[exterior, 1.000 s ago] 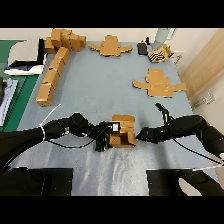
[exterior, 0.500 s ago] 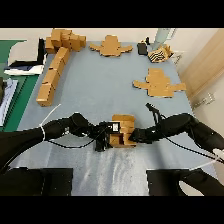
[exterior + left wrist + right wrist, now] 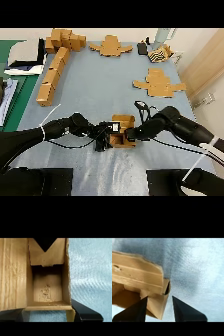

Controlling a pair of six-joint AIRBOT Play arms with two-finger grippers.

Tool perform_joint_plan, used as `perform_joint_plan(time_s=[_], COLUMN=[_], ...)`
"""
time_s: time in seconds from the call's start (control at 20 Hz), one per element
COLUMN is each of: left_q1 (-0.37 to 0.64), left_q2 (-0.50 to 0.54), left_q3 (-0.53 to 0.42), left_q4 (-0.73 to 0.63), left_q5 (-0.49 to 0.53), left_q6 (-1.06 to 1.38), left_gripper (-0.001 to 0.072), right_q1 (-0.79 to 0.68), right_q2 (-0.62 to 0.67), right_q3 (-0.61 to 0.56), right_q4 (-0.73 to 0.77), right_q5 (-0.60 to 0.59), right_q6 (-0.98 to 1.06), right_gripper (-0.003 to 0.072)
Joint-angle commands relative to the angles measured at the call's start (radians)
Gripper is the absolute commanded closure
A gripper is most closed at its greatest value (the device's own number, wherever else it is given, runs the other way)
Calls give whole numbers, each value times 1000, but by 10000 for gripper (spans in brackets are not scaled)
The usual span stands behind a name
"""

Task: Fold the box.

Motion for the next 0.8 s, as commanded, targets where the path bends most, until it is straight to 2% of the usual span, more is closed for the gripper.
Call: perform_joint_plan(time_s=[0.0, 0.35, 0.5, 0.75], left_q1=[1, 1, 1, 1], left_q2=[0, 0, 0, 0], left_q3=[1, 1, 1, 1], left_q4=[0, 0, 0, 0], left_q5=[0, 0, 0, 0], left_q6=[0, 0, 0, 0], left_gripper=[211, 211, 211, 211], right_q1=[101, 197, 197, 196], right_q2=[-96, -205, -245, -277], right_q3=[78, 184, 193, 194], right_q4=[-144, -192, -189, -227], right_q5=[-71, -168, -214, -224], right_q6=[201, 417, 452, 488], right_gripper=[195, 195, 195, 214])
